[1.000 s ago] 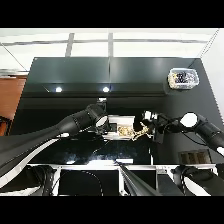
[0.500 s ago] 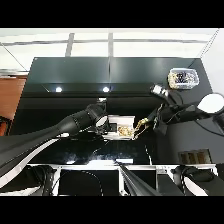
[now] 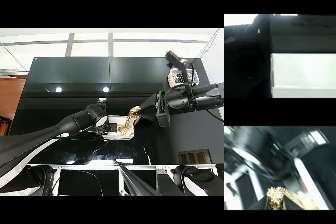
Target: Fold the box and place the chain.
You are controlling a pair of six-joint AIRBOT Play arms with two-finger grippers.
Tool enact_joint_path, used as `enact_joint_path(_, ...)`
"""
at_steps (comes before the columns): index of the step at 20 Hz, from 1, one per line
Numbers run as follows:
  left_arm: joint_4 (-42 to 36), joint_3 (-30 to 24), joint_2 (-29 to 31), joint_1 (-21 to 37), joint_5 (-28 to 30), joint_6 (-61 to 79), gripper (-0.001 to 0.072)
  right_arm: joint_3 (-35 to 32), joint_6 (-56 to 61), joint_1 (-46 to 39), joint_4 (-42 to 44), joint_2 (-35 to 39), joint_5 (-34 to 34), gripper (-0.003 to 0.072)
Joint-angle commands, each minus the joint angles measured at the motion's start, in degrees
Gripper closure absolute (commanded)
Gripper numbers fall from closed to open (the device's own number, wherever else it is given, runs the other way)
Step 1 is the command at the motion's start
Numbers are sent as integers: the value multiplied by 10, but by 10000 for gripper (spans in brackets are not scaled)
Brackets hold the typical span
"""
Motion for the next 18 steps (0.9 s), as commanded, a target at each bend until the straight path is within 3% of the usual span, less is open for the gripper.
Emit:
enact_joint_path(1, 0, 0, 0, 0, 0, 0, 679, 8, 8, 0, 99, 0, -12, 675)
enact_joint_path(3, 0, 0, 0, 0, 0, 0, 679, 8, 8, 0, 108, 0, -24, 675)
enact_joint_path(11, 0, 0, 0, 0, 0, 0, 679, 4, 42, 1, 10, -5, -17, 674)
enact_joint_path(14, 0, 0, 0, 0, 0, 0, 679, -31, 49, 1, -33, -9, -18, 674)
enact_joint_path(18, 0, 0, 0, 0, 0, 0, 679, -112, 64, 4, -74, -19, -81, 674)
